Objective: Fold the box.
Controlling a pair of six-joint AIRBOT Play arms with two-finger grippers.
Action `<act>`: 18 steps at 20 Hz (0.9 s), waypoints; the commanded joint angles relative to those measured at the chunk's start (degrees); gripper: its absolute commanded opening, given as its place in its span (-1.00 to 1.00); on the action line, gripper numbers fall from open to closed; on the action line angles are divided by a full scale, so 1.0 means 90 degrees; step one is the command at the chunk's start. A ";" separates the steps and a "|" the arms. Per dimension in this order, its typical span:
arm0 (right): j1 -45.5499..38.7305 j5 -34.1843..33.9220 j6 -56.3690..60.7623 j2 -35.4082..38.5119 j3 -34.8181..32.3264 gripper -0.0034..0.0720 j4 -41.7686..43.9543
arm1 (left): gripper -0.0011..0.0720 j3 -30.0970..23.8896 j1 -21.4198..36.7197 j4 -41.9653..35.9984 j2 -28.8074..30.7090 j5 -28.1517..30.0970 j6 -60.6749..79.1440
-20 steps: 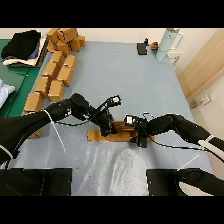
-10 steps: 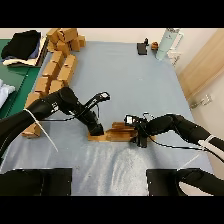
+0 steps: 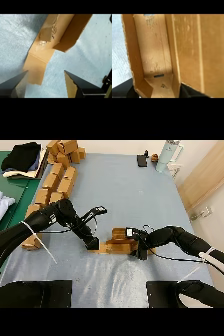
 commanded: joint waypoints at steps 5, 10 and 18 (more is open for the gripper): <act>0.0005 0.0010 -0.0005 0.0007 0.0000 0.82 0.0051 | 0.94 -0.0002 0.0007 0.0032 0.0005 0.0143 -0.0053; 0.0005 0.0005 -0.0010 0.0007 0.0000 0.64 0.0049 | 0.94 -0.0002 0.0007 0.0029 0.0007 0.0175 -0.0056; 0.0012 0.0000 -0.0051 0.0007 0.0000 0.64 0.0051 | 0.46 -0.0002 0.0007 0.0029 0.0005 0.0126 -0.0427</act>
